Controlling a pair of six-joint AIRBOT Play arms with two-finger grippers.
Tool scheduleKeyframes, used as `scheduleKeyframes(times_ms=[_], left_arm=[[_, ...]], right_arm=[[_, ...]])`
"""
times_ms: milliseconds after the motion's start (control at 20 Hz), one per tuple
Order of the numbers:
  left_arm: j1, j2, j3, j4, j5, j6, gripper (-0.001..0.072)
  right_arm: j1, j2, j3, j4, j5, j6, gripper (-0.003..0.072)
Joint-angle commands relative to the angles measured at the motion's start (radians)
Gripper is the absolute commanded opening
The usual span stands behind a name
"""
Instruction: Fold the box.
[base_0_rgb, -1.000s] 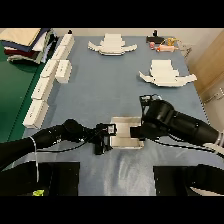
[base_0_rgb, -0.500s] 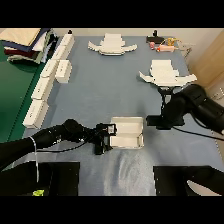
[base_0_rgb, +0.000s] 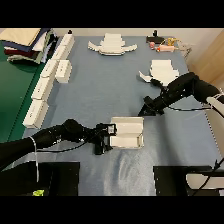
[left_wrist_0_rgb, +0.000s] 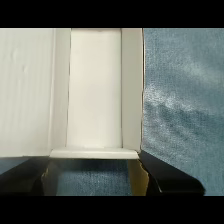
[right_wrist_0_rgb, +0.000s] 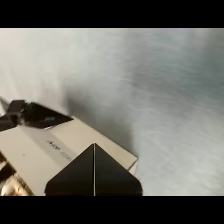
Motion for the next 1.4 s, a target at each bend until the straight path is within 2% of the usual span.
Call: scheduleKeyframes(times_ms=[0, 150, 350, 500, 700, 800, 850, 900, 950, 1000, 1100, 1150, 1200, 1350], left_arm=[[0.000, -0.001, 0.000, 0.000, 0.000, 0.000, 0.0527], [0.000, -0.001, 0.000, 0.000, 0.000, 0.000, 0.0527], [0.000, -0.001, 0.000, 0.000, 0.000, 0.000, 0.0527], [0.000, -0.001, 0.000, 0.000, 0.000, 0.000, 0.0527], [0.000, -0.001, 0.000, 0.000, 0.000, 0.000, 0.0527], [0.000, -0.001, 0.000, 0.000, 0.000, 0.000, 0.0527], [0.000, -0.001, 0.000, 0.000, 0.000, 0.000, 0.0527], [0.000, -0.001, 0.000, 0.000, 0.000, 0.000, 0.0527], [0.000, -0.001, 0.000, 0.000, 0.000, 0.000, 0.0527], [0.000, -0.001, 0.000, 0.000, 0.000, 0.000, 0.0527], [0.000, -0.001, 0.000, 0.000, 0.000, 0.000, 0.0527], [0.000, -0.001, 0.000, 0.000, 0.000, 0.000, 0.0527], [0.000, -0.001, 0.000, 0.000, 0.000, 0.000, 0.0527], [0.000, -0.001, 0.000, 0.000, 0.000, 0.000, 0.0527]], right_arm=[[0.032, -0.066, 0.035, 0.056, -0.132, -0.146, 0.0002], [0.102, 0.010, -0.046, 0.032, -0.074, -0.209, 0.0003], [0.201, 0.223, -0.222, 0.029, 0.100, -0.379, 0.0003], [0.299, 0.386, -0.349, 0.009, 0.276, -0.488, 0.0003], [0.461, 0.578, -0.504, -0.082, 0.575, -0.520, 0.0004], [0.540, 0.653, -0.559, -0.137, 0.708, -0.520, 0.0029], [0.573, 0.671, -0.568, -0.175, 0.744, -0.520, 0.0120], [0.602, 0.677, -0.568, -0.223, 0.765, -0.522, 0.0251], [0.626, 0.676, -0.566, -0.259, 0.770, -0.543, 0.0348], [0.647, 0.673, -0.563, -0.282, 0.769, -0.574, 0.0379], [0.684, 0.673, -0.562, -0.291, 0.767, -0.645, 0.0380], [0.701, 0.673, -0.563, -0.299, 0.766, -0.674, 0.0416], [0.716, 0.673, -0.563, -0.311, 0.766, -0.696, 0.0492], [0.756, 0.672, -0.563, -0.401, 0.766, -0.707, 0.0494]])
